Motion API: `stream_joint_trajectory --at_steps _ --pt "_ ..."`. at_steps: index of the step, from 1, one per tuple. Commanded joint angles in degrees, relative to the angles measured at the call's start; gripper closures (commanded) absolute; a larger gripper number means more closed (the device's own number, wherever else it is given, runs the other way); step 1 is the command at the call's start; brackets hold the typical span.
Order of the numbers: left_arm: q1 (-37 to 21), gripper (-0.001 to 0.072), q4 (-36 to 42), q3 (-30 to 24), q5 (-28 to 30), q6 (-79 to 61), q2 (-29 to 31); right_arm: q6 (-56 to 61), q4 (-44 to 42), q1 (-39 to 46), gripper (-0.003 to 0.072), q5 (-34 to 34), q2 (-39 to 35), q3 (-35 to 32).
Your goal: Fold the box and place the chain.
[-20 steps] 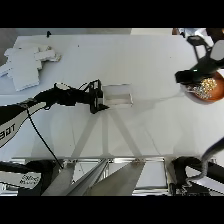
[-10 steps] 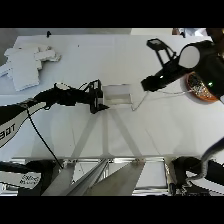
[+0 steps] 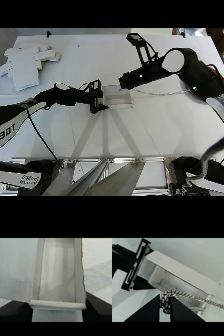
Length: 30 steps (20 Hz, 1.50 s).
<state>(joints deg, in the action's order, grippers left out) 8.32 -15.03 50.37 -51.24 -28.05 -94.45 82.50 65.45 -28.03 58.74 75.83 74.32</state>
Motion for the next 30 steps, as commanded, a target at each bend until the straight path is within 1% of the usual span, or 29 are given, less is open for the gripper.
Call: stream_joint_trajectory --at_steps 1,5,8,10,12,14,15,17,20,22,24,27,28,30 --pt "0.0 0.0186 0.0 0.0 0.0 0.0 0.0 -5.4 -4.5 -0.6 0.0668 -1.6 2.2 0.0" --pt "0.0 0.0186 0.0 0.0 0.0 0.0 0.0 -10.0 -4.9 -3.4 0.0668 2.1 6.0 0.0" --pt "0.0 0.0186 0.0 0.0 0.0 0.0 0.0 -9.7 -2.5 -3.9 0.0668 1.1 9.2 0.0" --pt "0.0 0.0186 0.0 0.0 0.0 0.0 0.0 -7.2 1.2 -4.1 0.0668 0.7 11.1 0.0" --pt "0.0 0.0186 0.0 0.0 0.0 0.0 0.0 -5.0 2.3 -4.0 0.0655 0.8 12.5 0.0" --pt "0.0 0.0186 0.0 0.0 0.0 0.0 0.0 -4.9 2.3 -4.0 0.0427 0.6 12.5 0.0" --pt "0.0 0.0186 0.0 0.0 0.0 0.0 0.0 -4.9 2.3 -3.9 0.0412 0.5 12.5 0.0" --pt "0.0 0.0186 0.0 0.0 0.0 0.0 0.0 -4.9 2.2 -3.5 0.0412 1.2 12.2 0.0" --pt "0.0 0.0186 0.0 0.0 0.0 0.0 0.0 -5.0 2.5 -2.0 0.0412 4.3 10.2 0.1" --pt "0.0 0.0186 0.0 0.0 0.0 0.0 0.0 -5.0 3.3 1.0 0.0412 6.3 7.4 0.0" --pt "0.0 0.0186 0.0 0.0 0.0 0.0 0.0 -5.0 5.5 5.7 0.0412 8.2 4.0 0.0" --pt "0.0 0.0186 0.0 0.0 0.0 0.0 0.0 -4.9 13.6 14.5 0.0403 11.8 -0.3 0.0" --pt "0.0 0.0186 0.0 0.0 0.0 0.0 0.0 -4.9 16.9 17.7 0.0369 13.6 -1.3 0.0" --pt "0.0 0.0186 0.0 0.0 0.0 0.0 0.0 -4.7 21.4 23.9 0.0345 15.9 -2.3 0.0"
